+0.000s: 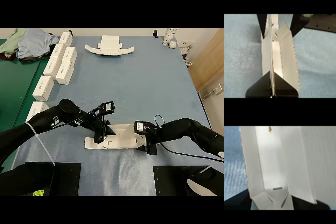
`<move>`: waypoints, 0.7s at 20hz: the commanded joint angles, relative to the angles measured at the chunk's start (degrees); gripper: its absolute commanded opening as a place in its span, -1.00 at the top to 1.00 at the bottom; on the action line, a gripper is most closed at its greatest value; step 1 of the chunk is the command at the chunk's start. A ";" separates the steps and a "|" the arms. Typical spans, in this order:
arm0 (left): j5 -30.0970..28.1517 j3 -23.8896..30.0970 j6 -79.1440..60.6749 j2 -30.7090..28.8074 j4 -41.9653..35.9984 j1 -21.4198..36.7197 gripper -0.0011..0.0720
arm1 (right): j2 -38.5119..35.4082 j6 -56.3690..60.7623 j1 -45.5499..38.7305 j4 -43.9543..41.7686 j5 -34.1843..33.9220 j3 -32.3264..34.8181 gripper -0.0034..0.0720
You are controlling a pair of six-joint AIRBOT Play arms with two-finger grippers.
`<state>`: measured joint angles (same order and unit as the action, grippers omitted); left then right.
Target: Fold the box.
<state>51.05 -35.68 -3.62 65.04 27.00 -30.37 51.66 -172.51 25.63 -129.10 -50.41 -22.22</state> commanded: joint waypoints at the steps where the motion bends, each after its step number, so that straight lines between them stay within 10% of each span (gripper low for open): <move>1: -0.04 -0.02 0.00 0.02 -0.02 0.04 0.93 | 0.85 -0.02 1.25 -0.44 -0.20 0.04 -0.96; 14: -0.04 -0.02 0.00 0.02 0.00 0.02 0.94 | 2.29 -0.02 1.62 -0.72 2.14 0.04 -0.87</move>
<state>50.98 -35.68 -3.64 65.01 26.96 -30.37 53.91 -172.53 27.20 -129.86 -49.47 -22.13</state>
